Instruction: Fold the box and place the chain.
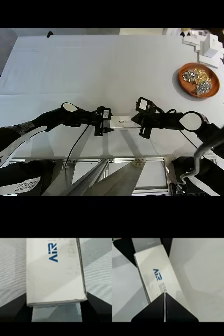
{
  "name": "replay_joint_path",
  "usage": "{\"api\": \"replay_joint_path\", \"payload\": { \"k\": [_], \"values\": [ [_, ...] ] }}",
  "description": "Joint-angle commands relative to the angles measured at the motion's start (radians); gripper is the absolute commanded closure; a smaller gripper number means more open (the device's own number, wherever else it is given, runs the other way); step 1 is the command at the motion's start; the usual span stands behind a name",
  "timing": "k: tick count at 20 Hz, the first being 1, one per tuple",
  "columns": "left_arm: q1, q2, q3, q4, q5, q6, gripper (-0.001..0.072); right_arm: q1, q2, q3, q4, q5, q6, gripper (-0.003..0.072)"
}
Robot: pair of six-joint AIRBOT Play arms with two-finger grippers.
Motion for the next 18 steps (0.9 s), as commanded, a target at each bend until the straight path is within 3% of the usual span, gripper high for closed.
{"api": "replay_joint_path", "payload": {
  "k": [1,3,6,11,15,18],
  "values": [
    [0.000,0.001,0.000,0.001,-0.002,0.002,0.0644,-0.080,0.045,0.001,-0.153,0.122,0.245,0.0668],
    [0.000,0.001,0.000,0.001,-0.002,0.002,0.0644,-0.146,0.068,0.020,-0.358,0.175,0.559,0.0670],
    [0.000,0.001,0.000,0.001,-0.002,0.002,0.0644,-0.327,0.071,0.129,-0.593,0.367,0.761,0.0673],
    [0.000,0.001,0.000,0.001,-0.003,0.002,0.0644,-0.609,0.032,0.299,-0.570,0.685,0.812,0.0673],
    [0.000,0.001,0.000,0.001,-0.003,0.002,0.0644,-0.798,-0.129,0.299,-0.644,0.831,0.833,0.0671],
    [0.000,0.001,0.000,0.001,-0.002,0.002,0.0644,-0.882,-0.206,0.299,-0.644,0.872,0.840,0.0667]
  ]
}}
